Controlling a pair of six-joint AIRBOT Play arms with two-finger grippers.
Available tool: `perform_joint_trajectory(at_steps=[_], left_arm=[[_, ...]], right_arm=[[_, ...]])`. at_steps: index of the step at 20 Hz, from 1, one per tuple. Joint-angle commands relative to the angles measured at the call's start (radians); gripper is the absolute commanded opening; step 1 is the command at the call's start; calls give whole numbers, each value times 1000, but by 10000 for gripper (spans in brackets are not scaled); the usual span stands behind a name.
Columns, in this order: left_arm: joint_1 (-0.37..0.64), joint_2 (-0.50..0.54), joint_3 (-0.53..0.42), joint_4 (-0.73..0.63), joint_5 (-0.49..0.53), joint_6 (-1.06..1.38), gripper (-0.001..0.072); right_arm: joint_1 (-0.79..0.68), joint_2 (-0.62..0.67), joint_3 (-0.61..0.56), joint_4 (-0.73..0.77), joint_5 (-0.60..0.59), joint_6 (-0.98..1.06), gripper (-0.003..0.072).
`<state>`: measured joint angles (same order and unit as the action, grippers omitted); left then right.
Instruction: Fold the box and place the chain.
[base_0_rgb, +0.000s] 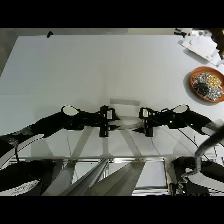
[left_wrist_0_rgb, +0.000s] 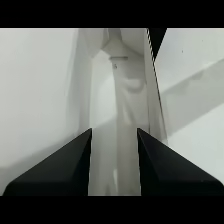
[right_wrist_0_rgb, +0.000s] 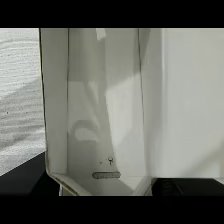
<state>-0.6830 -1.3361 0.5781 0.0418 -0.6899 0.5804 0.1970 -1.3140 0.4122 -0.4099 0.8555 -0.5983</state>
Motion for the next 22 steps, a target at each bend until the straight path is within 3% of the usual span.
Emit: perform_joint_trajectory(at_steps=[1,2,3,4,5,11,13,15,17,22], left_arm=[[1,78,-2,23,2,-111,315],[10,121,-7,53,9,-155,311],[26,170,-14,99,20,-233,205],[52,220,-27,150,24,-327,38],[82,268,-48,190,24,-407,7],[354,586,-313,240,57,-861,2],[420,646,-351,392,58,-1164,1],[454,655,-350,638,34,-1549,1],[476,644,-350,780,-29,-1745,2],[482,573,-350,772,-88,-1760,2]], right_arm=[[-1,1,1,-2,1,-2,422],[-1,1,1,-2,1,-2,422],[-1,1,1,-2,1,-2,422],[-1,1,1,-2,1,-2,422],[-1,1,1,-2,1,-2,422],[-1,1,1,-2,1,-2,422],[-1,1,1,-2,1,-2,422],[-1,1,1,-2,1,-2,422],[-1,1,1,-2,1,-2,422],[-1,1,1,-2,1,-2,422]])
